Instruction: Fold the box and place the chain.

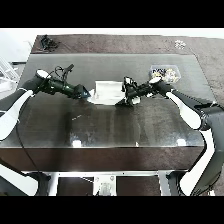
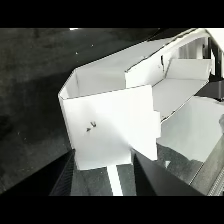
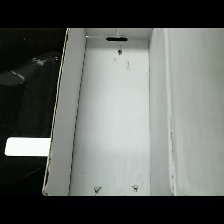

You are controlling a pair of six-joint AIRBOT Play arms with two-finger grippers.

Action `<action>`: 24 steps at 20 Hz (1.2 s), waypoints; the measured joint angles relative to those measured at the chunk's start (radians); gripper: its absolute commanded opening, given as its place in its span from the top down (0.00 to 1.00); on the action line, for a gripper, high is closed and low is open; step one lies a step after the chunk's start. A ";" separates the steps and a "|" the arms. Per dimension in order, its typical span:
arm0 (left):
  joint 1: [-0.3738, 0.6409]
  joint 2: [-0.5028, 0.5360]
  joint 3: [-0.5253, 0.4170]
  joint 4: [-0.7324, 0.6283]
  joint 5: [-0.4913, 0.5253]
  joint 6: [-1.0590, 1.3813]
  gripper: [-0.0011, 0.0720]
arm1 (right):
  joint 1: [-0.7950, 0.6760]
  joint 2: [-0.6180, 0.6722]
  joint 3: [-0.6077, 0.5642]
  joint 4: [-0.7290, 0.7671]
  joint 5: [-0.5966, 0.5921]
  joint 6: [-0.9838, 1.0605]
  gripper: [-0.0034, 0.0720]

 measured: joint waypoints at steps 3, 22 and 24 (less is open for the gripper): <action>0.007 0.000 0.000 -0.001 0.004 0.018 0.41 | 0.000 0.000 0.000 0.000 0.000 0.000 0.18; 0.017 -0.021 -0.029 -0.092 0.003 0.119 0.41 | 0.000 0.000 0.000 0.000 0.000 0.000 0.18; 0.035 -0.002 -0.029 -0.090 -0.009 0.122 0.41 | 0.000 0.000 0.000 0.000 0.000 0.000 0.18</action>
